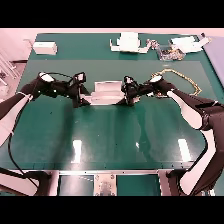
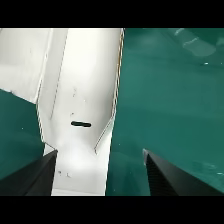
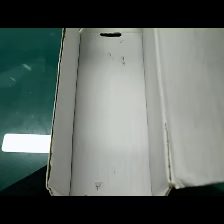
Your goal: Fold the box and place the chain.
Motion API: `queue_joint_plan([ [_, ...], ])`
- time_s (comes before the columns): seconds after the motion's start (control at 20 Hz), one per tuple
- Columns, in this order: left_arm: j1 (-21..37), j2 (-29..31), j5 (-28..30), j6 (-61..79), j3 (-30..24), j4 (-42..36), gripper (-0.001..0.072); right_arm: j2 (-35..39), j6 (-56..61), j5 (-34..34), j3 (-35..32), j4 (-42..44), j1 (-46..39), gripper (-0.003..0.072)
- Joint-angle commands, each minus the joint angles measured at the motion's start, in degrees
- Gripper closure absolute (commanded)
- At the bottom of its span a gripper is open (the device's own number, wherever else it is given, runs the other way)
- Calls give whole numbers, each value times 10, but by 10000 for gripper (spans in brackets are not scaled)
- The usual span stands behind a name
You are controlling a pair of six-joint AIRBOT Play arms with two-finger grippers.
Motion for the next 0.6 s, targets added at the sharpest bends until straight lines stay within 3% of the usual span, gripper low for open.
queue_joint_plan([
  [0.0, -1, 0, 15, -7, 0, -10, 89, 0, 0, 0, 0, 0, 0, 94],
  [0.3, -3, -8, 15, -35, 0, -10, 90, 0, 0, 0, 0, 0, 0, 94],
  [0.55, -3, -14, 72, -40, 0, -12, 90, 0, 0, 0, 0, 0, 0, 94],
])
